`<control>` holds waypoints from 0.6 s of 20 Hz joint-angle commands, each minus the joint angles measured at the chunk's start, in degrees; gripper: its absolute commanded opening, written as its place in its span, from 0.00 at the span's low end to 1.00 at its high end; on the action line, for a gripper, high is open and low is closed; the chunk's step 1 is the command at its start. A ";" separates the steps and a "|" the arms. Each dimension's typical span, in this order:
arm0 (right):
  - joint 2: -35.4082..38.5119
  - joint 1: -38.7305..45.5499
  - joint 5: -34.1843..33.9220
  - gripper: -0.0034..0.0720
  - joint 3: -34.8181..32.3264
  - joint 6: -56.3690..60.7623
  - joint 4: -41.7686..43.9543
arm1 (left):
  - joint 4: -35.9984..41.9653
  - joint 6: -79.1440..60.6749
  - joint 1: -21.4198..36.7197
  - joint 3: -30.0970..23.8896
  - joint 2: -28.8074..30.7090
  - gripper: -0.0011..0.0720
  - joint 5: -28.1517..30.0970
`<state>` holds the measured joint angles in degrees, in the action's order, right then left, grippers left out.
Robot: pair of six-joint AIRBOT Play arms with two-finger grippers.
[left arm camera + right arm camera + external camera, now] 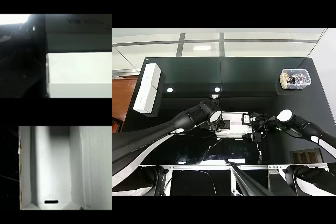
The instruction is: Fold the box and place the chain.
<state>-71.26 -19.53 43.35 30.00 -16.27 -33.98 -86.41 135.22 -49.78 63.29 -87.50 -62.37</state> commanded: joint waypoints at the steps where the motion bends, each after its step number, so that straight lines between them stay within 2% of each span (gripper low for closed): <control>1: -0.02 -0.04 0.00 0.23 -0.02 0.17 0.07 | 0.31 0.20 0.17 0.81 0.00 0.73 -0.42; 2: -0.02 -0.04 0.09 0.22 -0.02 0.17 0.07 | 0.31 0.17 0.46 1.22 0.00 0.80 -1.27; 3: -0.02 -0.04 0.15 0.23 -0.02 0.20 0.07 | 0.22 0.20 0.76 1.31 0.00 0.80 -1.88; 4: -0.02 -0.04 0.15 0.22 -0.02 0.20 0.07 | 0.00 0.24 0.81 1.31 -0.02 0.76 -2.43; 6: -0.02 -0.04 0.15 0.23 -0.02 0.20 0.07 | -0.11 0.26 0.79 1.31 -0.15 0.43 -2.21; 7: -0.02 -0.04 0.17 0.23 -0.02 0.17 0.07 | -0.04 0.26 0.76 1.31 -0.33 0.39 -1.86; 10: -0.02 -0.04 0.35 0.23 -0.02 0.17 0.07 | 0.15 0.24 0.79 1.33 -1.38 0.37 -2.58; 11: -0.02 -0.04 0.35 0.22 -0.02 0.17 0.04 | 0.42 0.07 0.76 1.36 -1.75 0.15 -3.06; 12: -0.02 -0.04 0.39 0.22 -0.02 0.17 0.07 | 0.59 0.00 0.66 1.36 -1.92 0.06 -2.89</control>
